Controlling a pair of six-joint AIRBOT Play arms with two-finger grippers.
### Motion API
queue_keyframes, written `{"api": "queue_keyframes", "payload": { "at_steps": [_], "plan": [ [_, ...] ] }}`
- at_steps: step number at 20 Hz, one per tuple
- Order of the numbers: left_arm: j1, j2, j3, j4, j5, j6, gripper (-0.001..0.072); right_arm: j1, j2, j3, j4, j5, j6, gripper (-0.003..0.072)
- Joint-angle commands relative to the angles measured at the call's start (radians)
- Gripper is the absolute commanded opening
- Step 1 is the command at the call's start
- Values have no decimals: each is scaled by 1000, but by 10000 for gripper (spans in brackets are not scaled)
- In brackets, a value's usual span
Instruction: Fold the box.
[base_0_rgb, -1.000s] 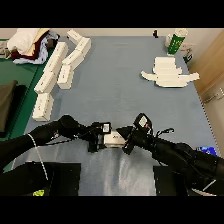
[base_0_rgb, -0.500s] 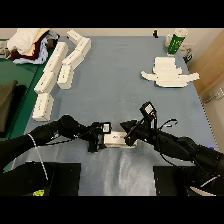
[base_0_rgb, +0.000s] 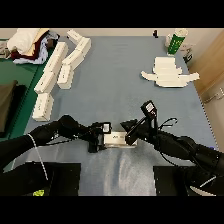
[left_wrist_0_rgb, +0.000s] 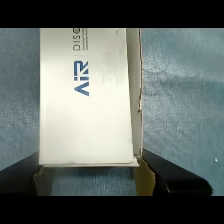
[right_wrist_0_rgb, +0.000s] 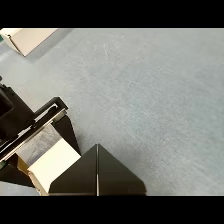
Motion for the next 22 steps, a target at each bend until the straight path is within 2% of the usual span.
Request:
{"api": "queue_keyframes", "payload": {
  "at_steps": [1,6,8,19,22],
  "plan": [
    [0,2,5,-72,2,3,697,-1,-1,0,0,-1,3,6],
    [0,2,5,-72,5,3,690,-1,-1,0,0,0,3,6],
    [0,2,5,-69,4,3,404,-1,-1,0,0,0,3,6],
    [1,2,5,-69,14,2,403,-1,-1,1,0,3,3,6],
    [9,37,8,5,95,-192,403,-20,1,1,1,4,18,6]
  ]
}}
